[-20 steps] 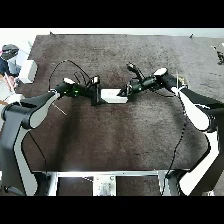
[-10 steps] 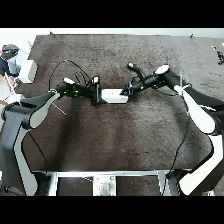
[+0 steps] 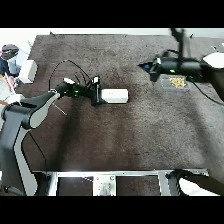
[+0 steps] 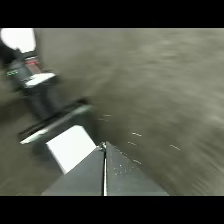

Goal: Fold the box and place the chain.

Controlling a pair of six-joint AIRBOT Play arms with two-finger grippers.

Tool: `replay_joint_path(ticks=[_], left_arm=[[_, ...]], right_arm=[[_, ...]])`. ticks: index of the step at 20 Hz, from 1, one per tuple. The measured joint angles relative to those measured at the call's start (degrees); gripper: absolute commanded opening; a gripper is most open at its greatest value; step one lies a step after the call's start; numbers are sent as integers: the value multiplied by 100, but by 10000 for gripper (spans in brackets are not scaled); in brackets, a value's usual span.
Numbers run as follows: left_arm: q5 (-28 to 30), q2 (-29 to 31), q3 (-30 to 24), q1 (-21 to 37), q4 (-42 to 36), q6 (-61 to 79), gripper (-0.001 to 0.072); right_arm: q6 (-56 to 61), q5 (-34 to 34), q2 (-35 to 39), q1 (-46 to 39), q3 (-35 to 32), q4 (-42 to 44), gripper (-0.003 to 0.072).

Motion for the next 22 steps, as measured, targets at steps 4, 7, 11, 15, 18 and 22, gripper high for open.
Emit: replay_joint_path(ticks=[4, 7, 11, 15, 18, 22], left_arm=[[0, 0, 0, 0, 2, -2, 285], [0, 0, 0, 0, 2, -2, 285], [0, 0, 0, 0, 2, -2, 285], [0, 0, 0, 0, 2, -2, 285], [0, 0, 0, 0, 2, -2, 285], [0, 0, 0, 0, 0, -2, 285]], right_arm=[[264, -1851, 2234, -501, -2194, 28, 10], [389, -2918, 3891, -826, -3860, 37, 10], [455, -3770, 5727, -1056, -5445, 48, 10], [474, -4321, 6791, -1123, -6282, 46, 10], [479, -4476, 7069, -1139, -6548, 35, 10], [479, -4583, 7189, -1150, -6671, 24, 11]])
